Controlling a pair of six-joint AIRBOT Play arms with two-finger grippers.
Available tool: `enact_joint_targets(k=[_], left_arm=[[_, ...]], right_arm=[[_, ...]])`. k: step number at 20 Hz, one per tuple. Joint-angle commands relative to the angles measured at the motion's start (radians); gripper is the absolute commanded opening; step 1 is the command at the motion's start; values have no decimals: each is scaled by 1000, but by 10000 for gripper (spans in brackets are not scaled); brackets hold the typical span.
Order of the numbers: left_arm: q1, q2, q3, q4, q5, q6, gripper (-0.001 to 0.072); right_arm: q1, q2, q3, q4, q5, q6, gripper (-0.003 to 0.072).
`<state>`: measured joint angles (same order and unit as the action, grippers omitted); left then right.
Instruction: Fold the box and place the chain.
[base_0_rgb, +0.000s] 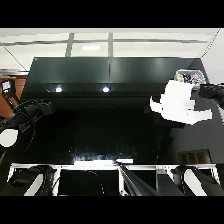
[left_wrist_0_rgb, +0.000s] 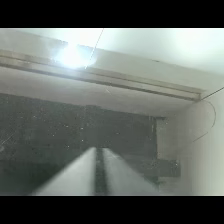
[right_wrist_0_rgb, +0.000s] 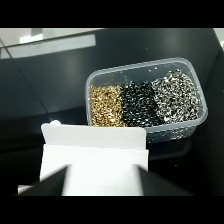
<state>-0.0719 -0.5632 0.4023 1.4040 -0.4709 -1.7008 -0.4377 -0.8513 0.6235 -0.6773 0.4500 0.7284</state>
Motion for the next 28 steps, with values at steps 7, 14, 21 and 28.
enact_joint_targets(k=[7, 14, 21, 28], left_arm=[[1, -1, 0, 0, -5, -1, 708], [0, -1, 0, 0, -8, -1, 707], [0, -1, 0, 0, -8, 0, 707], [1, -1, 0, 0, -8, 0, 706]], right_arm=[[-454, -280, 194, -447, 444, 394, 668], [-527, -689, 473, -283, 935, 311, 630], [-375, -792, 565, -272, 848, 325, 444], [-368, -748, 611, -256, 1045, 281, 9]])
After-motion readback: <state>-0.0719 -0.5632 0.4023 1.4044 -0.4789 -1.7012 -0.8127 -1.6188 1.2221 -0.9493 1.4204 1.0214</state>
